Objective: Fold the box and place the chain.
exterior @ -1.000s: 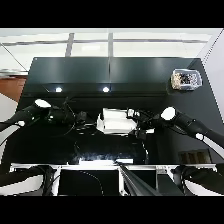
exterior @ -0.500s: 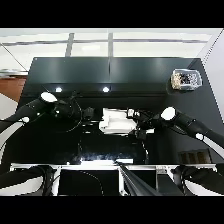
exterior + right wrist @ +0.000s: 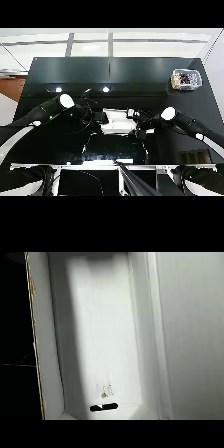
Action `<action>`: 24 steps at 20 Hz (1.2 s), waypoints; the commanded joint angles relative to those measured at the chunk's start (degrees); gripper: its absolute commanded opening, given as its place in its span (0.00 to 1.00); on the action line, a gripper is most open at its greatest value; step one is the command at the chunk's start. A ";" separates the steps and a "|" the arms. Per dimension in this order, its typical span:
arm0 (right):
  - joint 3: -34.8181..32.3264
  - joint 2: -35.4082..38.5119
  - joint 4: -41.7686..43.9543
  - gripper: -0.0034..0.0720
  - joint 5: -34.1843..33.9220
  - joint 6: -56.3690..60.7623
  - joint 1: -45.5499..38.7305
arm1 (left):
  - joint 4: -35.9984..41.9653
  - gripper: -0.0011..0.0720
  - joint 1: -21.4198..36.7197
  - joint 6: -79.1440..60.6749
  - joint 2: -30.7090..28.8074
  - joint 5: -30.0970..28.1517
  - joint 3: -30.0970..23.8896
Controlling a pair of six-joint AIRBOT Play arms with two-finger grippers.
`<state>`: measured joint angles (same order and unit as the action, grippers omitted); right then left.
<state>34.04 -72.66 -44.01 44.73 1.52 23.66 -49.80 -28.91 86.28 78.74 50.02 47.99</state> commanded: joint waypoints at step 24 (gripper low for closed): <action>-0.02 0.00 -0.02 0.58 -0.17 -0.02 0.04 | -36.63 0.55 -19.63 40.81 8.41 11.98 16.39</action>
